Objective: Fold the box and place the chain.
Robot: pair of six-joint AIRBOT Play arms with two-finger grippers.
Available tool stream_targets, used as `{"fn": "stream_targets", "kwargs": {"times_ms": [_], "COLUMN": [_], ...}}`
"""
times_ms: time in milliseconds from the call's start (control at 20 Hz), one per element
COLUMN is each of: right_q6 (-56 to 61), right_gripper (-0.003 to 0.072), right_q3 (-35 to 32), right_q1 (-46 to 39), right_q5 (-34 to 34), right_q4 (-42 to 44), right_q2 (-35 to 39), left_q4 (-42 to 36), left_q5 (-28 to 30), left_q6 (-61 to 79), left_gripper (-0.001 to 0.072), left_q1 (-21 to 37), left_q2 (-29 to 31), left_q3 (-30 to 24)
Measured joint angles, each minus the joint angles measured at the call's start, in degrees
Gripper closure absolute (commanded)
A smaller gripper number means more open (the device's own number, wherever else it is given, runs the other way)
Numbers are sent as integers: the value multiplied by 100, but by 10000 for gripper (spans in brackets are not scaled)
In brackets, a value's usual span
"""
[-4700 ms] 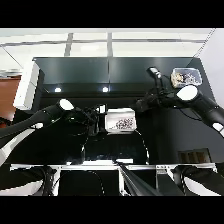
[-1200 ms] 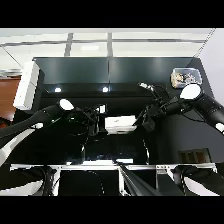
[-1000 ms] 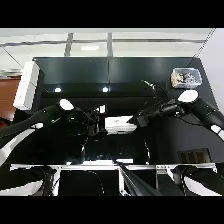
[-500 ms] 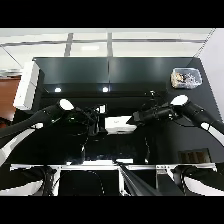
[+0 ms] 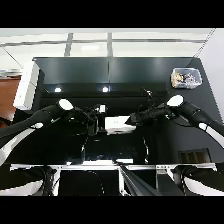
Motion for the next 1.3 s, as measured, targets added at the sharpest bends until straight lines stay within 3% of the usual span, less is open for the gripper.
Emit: {"fn": "stream_targets", "kwargs": {"times_ms": [100, 200, 500, 800, 1100, 1300], "right_q6": [-48, 46, 455, 673, 756, 754], "right_gripper": [673, 672, 672, 672, 672, 672], "right_q3": [369, 715, 1152, 1215, 1222, 1222], "right_q1": [-214, -533, -1871, -2719, -2955, -2988], "right_q5": [525, 988, 1888, 2387, 2258, 2192], "right_q4": [-197, -638, -1882, -2361, -2500, -2511], "right_q2": [310, 713, 1980, 2444, 2514, 2520], "left_q4": [0, 28, 680, 664, 525, 605], "left_q5": [-2, 11, -323, -420, 37, 177], "left_q6": [0, -2, -935, -2559, -3176, -3213], "left_gripper": [265, -3, -4, -4, 4, 4], "left_q1": [0, 4, 116, 157, -868, -1213], "left_q2": [2, 20, 601, 1099, 269, -293], "left_q3": [0, 0, 2, 273, 1405, 1827]}}
